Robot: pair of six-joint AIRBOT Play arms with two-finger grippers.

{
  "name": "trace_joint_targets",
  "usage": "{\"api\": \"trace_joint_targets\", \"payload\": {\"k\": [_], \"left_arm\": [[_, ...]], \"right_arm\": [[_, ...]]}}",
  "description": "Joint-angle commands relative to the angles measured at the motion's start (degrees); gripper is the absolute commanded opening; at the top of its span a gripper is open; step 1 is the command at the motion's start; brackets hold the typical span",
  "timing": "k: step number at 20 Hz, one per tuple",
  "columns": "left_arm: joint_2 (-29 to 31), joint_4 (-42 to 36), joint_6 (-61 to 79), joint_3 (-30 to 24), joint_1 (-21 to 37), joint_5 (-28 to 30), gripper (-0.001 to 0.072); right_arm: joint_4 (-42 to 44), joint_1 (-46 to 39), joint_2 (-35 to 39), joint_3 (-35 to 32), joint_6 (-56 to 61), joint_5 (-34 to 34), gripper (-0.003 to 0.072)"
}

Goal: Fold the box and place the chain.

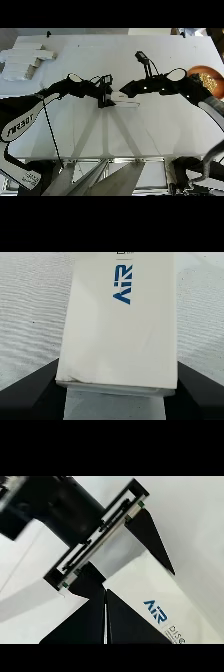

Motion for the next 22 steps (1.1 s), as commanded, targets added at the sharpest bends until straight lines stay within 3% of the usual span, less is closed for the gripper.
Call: {"api": "trace_joint_targets", "payload": {"k": [1,4,8,14,22], "left_arm": [[0.0,0.1,0.0,0.0,0.0,0.0,0.0277],[0.0,0.1,0.0,0.0,0.0,0.0,0.0277],[0.0,0.1,0.0,0.0,0.0,0.0,0.0277],[0.0,0.1,0.0,0.0,0.0,0.0,0.0277],[0.0,0.1,0.0,0.0,0.0,0.0,0.0277]], "right_arm": [[0.5,-1.3,2.7,-0.9,-1.5,1.0,0.0017],[1.3,-4.1,2.7,-6.0,-1.5,1.7,0.0015],[2.7,-5.8,2.6,-11.6,-3.0,-2.9,0.0013],[3.7,-5.8,1.6,-12.8,-4.3,-5.8,0.0013],[9.4,-5.3,-1.5,-15.2,-7.5,-3.9,0.0012]]}}
